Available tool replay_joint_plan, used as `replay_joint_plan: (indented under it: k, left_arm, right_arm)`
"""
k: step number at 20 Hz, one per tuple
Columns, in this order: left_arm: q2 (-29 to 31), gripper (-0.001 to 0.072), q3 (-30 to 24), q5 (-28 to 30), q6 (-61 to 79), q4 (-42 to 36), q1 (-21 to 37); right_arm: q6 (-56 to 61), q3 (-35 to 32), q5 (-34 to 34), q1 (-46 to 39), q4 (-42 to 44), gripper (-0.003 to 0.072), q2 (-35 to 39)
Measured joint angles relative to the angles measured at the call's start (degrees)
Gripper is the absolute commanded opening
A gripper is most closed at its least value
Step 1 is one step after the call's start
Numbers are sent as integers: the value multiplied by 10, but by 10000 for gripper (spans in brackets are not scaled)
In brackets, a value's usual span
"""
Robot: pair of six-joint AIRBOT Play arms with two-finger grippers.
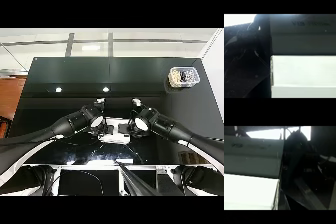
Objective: Fold the box and place the chain.
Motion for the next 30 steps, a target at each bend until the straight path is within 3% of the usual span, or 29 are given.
replay_joint_plan:
  k: [20, 22, 23, 25, 27, 29, 30]
  left_arm:
    - [0, 32, 0, -1, 0, 0, 0]
    - [0, 32, 0, -1, 0, 0, 0]
    - [0, 32, 0, -1, 0, 0, 0]
    - [0, 32, 0, -1, -1, 0, 0]
    - [0, 32, 0, -1, -1, 0, 0]
    - [0, 32, 0, -1, 0, 0, 0]
    - [0, 32, 0, -1, 1, 0, 0]
  right_arm:
    - [-2, 0, 5, 7, 17, 252, -24]
    - [-4, 0, 3, 7, 17, 159, -27]
    - [-5, 0, 2, 7, 20, 57, -28]
    - [-9, 0, 2, 7, 19, 45, -29]
    - [-13, 1, 3, 7, 19, 48, -29]
    - [-19, 1, 4, 7, 18, 259, -29]
    - [-20, 1, 6, 7, 17, 255, -29]
